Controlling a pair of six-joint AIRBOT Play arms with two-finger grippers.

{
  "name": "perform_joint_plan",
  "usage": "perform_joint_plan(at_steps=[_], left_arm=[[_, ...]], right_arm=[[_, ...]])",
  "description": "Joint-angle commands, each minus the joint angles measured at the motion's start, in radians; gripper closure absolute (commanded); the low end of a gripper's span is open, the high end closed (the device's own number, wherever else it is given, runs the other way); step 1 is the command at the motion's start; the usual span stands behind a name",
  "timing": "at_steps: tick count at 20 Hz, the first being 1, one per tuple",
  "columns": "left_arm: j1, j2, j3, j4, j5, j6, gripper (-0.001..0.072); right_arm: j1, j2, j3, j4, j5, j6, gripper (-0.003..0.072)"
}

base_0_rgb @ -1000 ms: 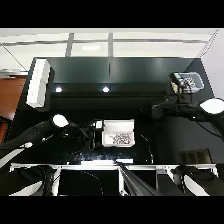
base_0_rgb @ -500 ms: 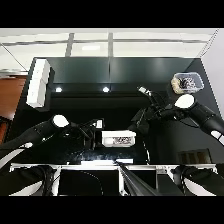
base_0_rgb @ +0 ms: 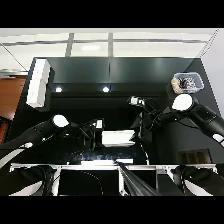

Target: Fold the box and place the chain.

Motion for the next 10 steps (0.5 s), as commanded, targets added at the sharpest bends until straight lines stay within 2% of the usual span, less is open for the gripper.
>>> perform_joint_plan(at_steps=[1,10], left_arm=[[-0.001,-0.001,0.0,0.001,-0.009,0.001,0.031],[-0.001,-0.001,0.0,0.001,-0.009,0.001,0.031]], right_arm=[[0.045,0.003,0.003,-0.044,-0.077,-0.002,-0.0008],[0.095,0.002,0.003,-0.107,-0.14,-0.058,-0.0007]])
